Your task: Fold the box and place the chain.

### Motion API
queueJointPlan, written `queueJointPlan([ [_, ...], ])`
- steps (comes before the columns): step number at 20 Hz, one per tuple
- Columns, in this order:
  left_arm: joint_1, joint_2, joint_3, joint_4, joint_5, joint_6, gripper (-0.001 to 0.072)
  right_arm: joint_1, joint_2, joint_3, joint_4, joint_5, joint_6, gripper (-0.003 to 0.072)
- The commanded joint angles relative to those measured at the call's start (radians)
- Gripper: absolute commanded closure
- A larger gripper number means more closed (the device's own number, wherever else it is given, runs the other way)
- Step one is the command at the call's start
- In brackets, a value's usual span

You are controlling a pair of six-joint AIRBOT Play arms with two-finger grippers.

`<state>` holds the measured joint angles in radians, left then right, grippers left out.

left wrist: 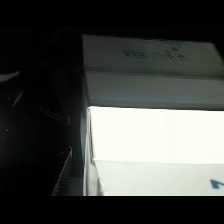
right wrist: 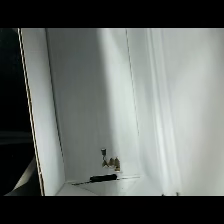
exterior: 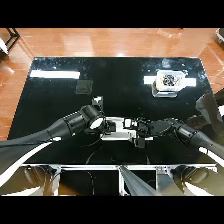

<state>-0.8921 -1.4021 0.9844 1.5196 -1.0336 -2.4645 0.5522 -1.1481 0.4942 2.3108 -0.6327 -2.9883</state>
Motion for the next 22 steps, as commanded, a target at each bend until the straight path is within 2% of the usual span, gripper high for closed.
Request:
queueJointPlan([
  [1, 0.003, -0.003, 0.008, 0.006, -0.024, -0.002, 0.0239, 0.0, -0.001, 0.0, 0.0, 0.0, 0.0, 0.0499],
  [8, 0.003, -0.013, 0.008, -0.002, -0.037, -0.005, 0.0259, 0.0, -0.001, 0.0, 0.0, 0.0, 0.0, 0.0499],
  [9, 0.003, -0.02, 0.008, -0.01, -0.037, -0.006, 0.0284, 0.0, -0.001, 0.0, 0.0, 0.0, 0.0, 0.0499],
  [12, 0.003, -0.037, 0.008, -0.039, -0.035, 0.005, 0.0431, 0.0, -0.001, 0.0, 0.0, 0.0, 0.0, 0.0499],
  [13, 0.003, -0.037, 0.009, -0.041, -0.022, 0.022, 0.059, 0.0, -0.001, 0.0, 0.0, 0.0, 0.0, 0.0499],
  [14, 0.003, -0.037, 0.013, -0.04, -0.021, 0.034, 0.0686, 0.0, -0.001, 0.0, 0.0, 0.0, 0.0, 0.0499],
  [19, 0.004, -0.037, 0.021, -0.032, -0.024, 0.06, 0.0686, 0.0, -0.001, 0.0, 0.0, -0.002, 0.001, 0.0489],
  [20, 0.004, -0.036, 0.021, -0.032, -0.024, 0.064, 0.0686, 0.0, 0.002, 0.002, 0.0, -0.017, 0.005, 0.0299],
  [21, 0.006, -0.034, 0.021, -0.032, -0.028, 0.091, 0.0686, 0.0, 0.011, 0.013, -0.001, -0.045, 0.023, -0.0032],
  [22, 0.014, -0.031, 0.021, -0.03, -0.045, 0.102, 0.0686, 0.0, 0.024, 0.027, -0.009, -0.056, 0.072, -0.0018],
])
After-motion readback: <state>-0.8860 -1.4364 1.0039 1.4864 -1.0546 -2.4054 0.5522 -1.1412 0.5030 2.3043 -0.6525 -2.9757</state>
